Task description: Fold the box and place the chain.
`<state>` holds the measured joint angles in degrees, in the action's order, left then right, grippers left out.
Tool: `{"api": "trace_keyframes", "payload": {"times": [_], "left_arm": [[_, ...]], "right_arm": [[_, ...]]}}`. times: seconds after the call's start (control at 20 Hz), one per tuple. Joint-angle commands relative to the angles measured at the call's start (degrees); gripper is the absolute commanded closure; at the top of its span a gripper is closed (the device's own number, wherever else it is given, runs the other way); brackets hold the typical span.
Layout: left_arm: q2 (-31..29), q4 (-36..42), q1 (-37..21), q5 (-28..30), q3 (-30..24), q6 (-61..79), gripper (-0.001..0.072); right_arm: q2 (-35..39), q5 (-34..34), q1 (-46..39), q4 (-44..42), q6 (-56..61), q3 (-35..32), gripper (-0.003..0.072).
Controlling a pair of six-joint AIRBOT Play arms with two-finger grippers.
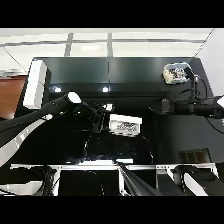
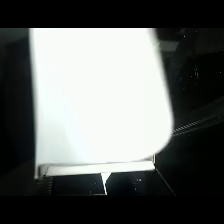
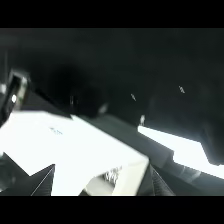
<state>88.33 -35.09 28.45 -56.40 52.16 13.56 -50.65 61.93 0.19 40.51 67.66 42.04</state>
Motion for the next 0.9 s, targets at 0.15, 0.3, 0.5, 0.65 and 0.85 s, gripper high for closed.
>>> {"api": "trace_keyframes", "payload": {"times": [0.15, 0.3, 0.5, 0.65, 0.85], "left_arm": [[0.1, -0.2, 0.1, 0.3, 0.0, -0.3, 0.0311], [0.1, -0.2, 0.1, 0.5, 0.0, -0.3, 0.0311], [0.1, -0.2, 0.1, 0.4, 0.0, -0.3, 0.0311], [0.1, -0.2, 0.1, 0.4, 0.0, -0.3, 0.0311], [0.1, -0.2, 0.1, 0.4, 0.0, -0.3, 0.0311]], "right_arm": [[-8.8, -16.7, 15.0, 0.1, -2.9, -0.1, -0.0034], [-10.6, -12.2, 21.2, 1.4, -20.6, -0.1, -0.0034], [-10.5, -7.9, 22.2, 1.7, -36.8, 0.0, -0.0034], [-10.7, -8.4, 22.3, 1.8, -44.9, -0.1, -0.0034], [-10.9, -8.4, 22.3, 1.9, -50.9, -0.1, -0.0034]]}}
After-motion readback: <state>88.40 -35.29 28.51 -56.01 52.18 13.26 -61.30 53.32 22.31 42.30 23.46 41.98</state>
